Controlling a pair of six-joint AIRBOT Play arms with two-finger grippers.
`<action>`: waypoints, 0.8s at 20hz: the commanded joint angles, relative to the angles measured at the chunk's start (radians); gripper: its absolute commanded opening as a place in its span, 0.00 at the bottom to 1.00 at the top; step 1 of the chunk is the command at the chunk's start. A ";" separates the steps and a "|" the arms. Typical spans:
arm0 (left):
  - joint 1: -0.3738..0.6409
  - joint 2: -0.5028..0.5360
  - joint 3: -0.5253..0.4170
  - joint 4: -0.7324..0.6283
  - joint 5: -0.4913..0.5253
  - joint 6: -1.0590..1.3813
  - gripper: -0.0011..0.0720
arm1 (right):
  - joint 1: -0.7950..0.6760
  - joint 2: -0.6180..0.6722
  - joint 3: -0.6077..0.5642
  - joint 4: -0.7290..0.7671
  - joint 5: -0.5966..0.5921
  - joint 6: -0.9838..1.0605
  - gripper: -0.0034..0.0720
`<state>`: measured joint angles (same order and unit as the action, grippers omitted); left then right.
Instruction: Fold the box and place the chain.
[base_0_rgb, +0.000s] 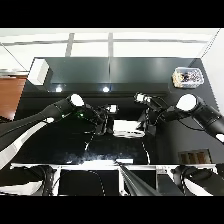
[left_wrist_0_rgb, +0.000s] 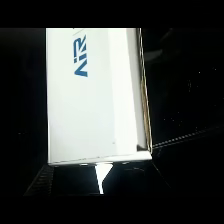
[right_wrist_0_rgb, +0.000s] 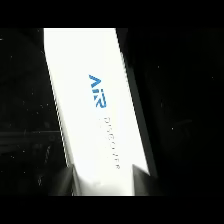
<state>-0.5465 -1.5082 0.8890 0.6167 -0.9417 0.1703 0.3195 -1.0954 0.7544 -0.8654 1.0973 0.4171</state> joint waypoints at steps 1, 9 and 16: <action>0.000 -0.001 -0.001 0.001 -0.001 0.002 0.67 | 0.000 0.009 0.000 0.001 0.002 -0.006 0.45; 0.000 -0.001 -0.001 0.001 -0.001 0.002 0.67 | 0.000 0.009 -0.028 0.000 -0.003 -0.002 0.45; 0.000 -0.001 -0.001 0.001 -0.001 0.002 0.67 | 0.000 0.009 -0.034 0.000 -0.020 0.010 0.45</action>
<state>-0.5465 -1.5082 0.8890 0.6170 -0.9421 0.1722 0.3195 -1.0863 0.7219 -0.8631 1.0836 0.4198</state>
